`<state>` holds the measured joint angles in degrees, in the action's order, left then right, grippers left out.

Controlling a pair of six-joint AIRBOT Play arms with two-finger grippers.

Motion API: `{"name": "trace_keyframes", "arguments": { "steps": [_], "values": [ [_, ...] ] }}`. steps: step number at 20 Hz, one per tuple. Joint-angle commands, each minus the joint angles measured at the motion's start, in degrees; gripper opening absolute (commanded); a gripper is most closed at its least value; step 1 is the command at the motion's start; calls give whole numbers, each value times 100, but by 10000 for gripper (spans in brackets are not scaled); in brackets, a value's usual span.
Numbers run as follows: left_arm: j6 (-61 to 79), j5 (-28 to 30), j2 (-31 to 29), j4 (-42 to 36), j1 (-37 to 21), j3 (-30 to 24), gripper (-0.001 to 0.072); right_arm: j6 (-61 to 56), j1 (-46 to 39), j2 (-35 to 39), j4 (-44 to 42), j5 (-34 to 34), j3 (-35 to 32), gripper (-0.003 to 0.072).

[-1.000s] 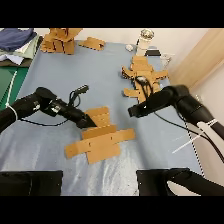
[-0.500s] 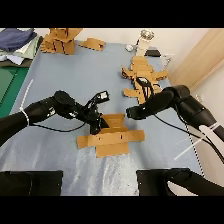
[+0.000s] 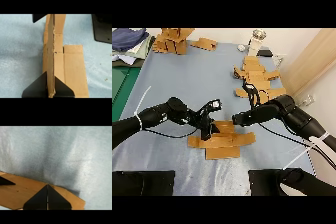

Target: Fold the box.

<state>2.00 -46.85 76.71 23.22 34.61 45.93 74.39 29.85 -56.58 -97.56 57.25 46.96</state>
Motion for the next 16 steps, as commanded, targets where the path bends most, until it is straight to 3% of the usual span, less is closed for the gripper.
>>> {"name": "trace_keyframes", "arguments": {
  "steps": [1, 5, 10, 14, 16],
  "values": [
    [59, 39, 2, 31, 4, -39, 8, -151, 87, 11, 83, -103, -26, 5],
    [-9, 20, 2, 39, -22, -39, 9, -280, 87, 28, 219, 146, -26, 5],
    [-7, 37, 2, 37, -42, -39, 9, -861, 387, 509, 776, 1650, -33, 4],
    [-7, 35, 2, 37, -42, -39, 9, -942, 1956, 1255, 525, 1784, -741, 4],
    [-7, 35, 2, 37, -42, -39, 9, -940, 3174, 1515, 632, 1106, -1333, 4]
  ]
}}
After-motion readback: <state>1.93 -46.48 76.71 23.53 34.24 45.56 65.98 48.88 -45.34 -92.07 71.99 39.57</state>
